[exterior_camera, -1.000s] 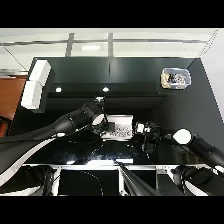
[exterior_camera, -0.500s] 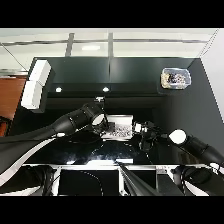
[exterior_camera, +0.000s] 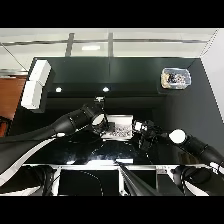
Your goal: Fold the box and place the chain.
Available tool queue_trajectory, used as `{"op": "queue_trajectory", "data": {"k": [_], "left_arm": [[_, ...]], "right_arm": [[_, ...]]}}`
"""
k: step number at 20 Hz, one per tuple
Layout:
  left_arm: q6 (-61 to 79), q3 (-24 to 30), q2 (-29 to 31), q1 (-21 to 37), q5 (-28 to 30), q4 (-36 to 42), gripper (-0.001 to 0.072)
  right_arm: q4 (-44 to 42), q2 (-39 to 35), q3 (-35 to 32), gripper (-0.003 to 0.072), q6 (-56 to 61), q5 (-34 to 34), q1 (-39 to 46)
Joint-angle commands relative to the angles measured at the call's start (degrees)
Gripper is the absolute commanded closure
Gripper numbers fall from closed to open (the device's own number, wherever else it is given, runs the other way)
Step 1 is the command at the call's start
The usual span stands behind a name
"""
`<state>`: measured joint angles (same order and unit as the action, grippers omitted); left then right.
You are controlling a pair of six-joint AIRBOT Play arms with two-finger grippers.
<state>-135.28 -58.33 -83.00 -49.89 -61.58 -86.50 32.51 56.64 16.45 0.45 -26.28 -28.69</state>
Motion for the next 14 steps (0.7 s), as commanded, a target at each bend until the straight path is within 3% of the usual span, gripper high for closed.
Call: {"op": "queue_trajectory", "data": {"k": [1,12,13,14], "left_arm": [[0.0,0.0,0.0,0.0,0.0,0.0,0.0678],[0.0,0.0,0.0,0.0,0.4,0.0,0.0678],[0.0,0.0,0.0,0.0,0.6,0.0,0.0678],[0.0,0.0,0.0,0.0,1.0,0.0,0.0678]], "right_arm": [[-1.0,0.0,0.0,0.02,0.3,1.3,0.0],[-0.8,1.3,1.0,0.02,0.6,0.4,-0.1],[-0.7,1.4,1.0,0.0316,0.6,0.4,-0.1],[-0.7,1.4,1.0,0.0552,0.6,0.3,-0.1]]}}
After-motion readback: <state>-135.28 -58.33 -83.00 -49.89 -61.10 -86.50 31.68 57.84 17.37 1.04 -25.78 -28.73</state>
